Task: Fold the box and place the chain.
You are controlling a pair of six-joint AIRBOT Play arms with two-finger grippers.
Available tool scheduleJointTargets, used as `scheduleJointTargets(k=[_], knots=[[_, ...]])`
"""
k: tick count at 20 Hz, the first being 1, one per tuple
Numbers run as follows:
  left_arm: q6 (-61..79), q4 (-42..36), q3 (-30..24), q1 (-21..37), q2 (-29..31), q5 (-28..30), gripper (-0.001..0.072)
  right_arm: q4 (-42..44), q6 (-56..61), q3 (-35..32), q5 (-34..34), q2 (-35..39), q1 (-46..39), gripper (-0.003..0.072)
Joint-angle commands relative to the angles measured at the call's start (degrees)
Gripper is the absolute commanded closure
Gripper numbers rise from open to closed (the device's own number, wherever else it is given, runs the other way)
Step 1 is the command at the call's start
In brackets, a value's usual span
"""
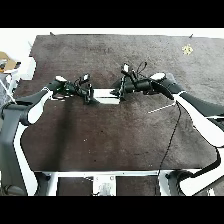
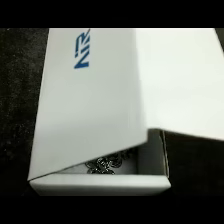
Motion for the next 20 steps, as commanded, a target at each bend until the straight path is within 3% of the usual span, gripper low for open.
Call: scheduleJointTargets(k=[1, 6, 10, 12, 20], knots=[[0.00, 0.02, 0.04, 0.04, -0.02, 0.02, 0.0249, 0.00, -2.23, -0.11, 0.28, -0.72, 0.52, 0.0360], [0.00, 0.02, 0.04, 0.04, -0.04, 0.00, 0.0249, 0.02, -2.29, -0.04, 0.46, -3.30, 0.57, 0.0360], [0.00, 0.00, 0.04, 0.04, -0.02, 0.00, 0.0249, 0.28, -4.17, 1.60, -3.85, -2.78, 0.04, 0.0369], [0.00, 0.02, 0.04, 0.04, -0.02, 0.00, 0.0249, 0.24, -3.65, 3.21, -3.80, -2.78, 0.00, 0.0480], [0.00, 0.00, 0.04, 0.04, -0.02, 0.00, 0.0249, -4.87, 0.00, 3.17, -0.39, -2.91, 0.07, 0.0481]])
